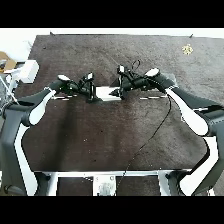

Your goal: Fold the box and place the chain.

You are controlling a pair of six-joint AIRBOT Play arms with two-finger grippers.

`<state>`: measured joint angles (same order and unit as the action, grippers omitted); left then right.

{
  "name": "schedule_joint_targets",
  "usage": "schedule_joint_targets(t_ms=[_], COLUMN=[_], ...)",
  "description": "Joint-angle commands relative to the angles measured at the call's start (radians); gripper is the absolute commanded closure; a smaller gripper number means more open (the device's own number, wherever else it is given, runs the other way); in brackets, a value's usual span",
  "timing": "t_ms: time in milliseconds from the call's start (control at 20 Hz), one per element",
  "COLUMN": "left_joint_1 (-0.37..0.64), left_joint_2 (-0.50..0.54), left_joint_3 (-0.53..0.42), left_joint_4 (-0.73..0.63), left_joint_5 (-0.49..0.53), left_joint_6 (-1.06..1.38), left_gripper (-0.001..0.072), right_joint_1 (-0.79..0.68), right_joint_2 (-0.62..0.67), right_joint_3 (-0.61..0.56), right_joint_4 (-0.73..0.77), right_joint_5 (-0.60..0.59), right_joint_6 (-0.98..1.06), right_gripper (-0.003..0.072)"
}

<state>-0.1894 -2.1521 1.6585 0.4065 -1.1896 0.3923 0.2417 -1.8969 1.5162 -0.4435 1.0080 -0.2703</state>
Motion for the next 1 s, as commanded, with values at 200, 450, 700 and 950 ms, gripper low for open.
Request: schedule_joint_targets(t_ms=[200,450,700,950], left_joint_1=[-0.001,-0.001,-0.001,-0.001], left_joint_2=[0.000,0.000,0.000,0.000], left_joint_3=[0.000,0.000,0.000,0.000], left_joint_4=[0.000,0.000,0.000,0.000], left_joint_5=[0.000,0.000,0.000,0.000], left_joint_6=[0.000,0.001,0.001,0.000], left_gripper=[0.0369,0.0369,0.0369,0.0369], right_joint_1=[-0.002,-0.002,-0.002,-0.002], right_joint_2=[0.003,0.001,-0.001,-0.010], right_joint_3=[0.061,0.059,0.059,0.057], right_joint_4=[-0.002,-0.074,-0.134,-0.175], right_joint_5=[-0.033,0.016,0.043,0.126], right_joint_6=[-0.006,0.006,0.055,0.095], right_gripper=[0.0250,0.0374,0.0530,0.0530])
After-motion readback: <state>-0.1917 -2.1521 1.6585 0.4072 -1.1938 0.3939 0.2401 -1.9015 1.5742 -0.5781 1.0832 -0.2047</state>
